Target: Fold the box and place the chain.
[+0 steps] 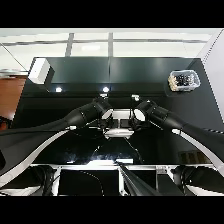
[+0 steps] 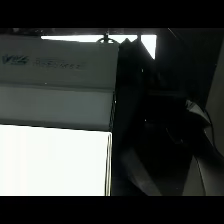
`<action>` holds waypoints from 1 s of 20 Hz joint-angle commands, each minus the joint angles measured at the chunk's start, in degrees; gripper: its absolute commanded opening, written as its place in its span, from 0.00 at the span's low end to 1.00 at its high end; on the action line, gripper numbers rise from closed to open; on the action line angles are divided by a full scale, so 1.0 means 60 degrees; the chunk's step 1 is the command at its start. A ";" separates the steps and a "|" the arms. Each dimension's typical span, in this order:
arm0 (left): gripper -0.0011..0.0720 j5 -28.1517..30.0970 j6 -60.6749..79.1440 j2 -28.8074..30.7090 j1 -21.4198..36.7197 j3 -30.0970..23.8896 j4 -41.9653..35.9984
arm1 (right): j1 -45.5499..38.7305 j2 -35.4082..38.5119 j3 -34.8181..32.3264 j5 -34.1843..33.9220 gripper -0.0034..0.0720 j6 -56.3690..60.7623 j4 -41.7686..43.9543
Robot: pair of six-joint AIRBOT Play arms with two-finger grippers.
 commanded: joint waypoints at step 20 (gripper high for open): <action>0.05 0.0018 0.0022 -0.0007 0.0011 0.0004 0.0018 | -0.0612 0.2954 0.0947 0.2867 0.69 -0.2186 -0.0710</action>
